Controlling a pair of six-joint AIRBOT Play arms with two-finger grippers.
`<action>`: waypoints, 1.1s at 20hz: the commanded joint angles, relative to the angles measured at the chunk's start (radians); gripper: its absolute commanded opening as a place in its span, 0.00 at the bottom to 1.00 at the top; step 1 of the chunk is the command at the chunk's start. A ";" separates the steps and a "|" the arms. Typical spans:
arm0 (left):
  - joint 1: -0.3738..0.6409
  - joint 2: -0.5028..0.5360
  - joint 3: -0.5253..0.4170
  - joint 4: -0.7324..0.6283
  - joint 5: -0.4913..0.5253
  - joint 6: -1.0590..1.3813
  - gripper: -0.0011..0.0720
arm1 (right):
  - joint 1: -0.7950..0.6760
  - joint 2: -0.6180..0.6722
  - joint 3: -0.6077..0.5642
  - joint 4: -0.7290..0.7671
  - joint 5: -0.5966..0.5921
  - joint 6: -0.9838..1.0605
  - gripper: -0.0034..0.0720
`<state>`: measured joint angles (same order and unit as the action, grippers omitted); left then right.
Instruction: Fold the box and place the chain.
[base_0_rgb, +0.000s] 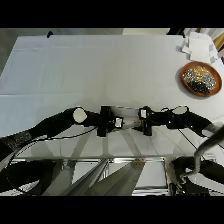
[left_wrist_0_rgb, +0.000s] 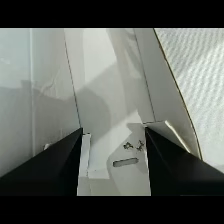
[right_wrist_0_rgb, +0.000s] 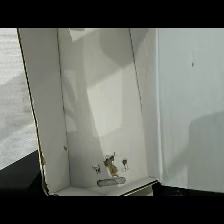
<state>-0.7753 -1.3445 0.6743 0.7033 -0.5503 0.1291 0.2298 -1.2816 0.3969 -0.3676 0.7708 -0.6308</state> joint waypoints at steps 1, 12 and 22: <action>0.000 0.000 -0.001 0.004 0.005 0.002 0.66 | 0.001 0.000 0.000 0.002 -0.001 0.002 0.59; 0.076 0.204 -0.001 0.236 -0.111 -0.486 0.02 | 0.001 0.000 0.000 0.002 -0.001 0.002 0.59; 0.414 0.350 -0.002 0.410 -0.387 -1.337 0.02 | 0.001 0.000 0.000 0.002 -0.001 0.002 0.59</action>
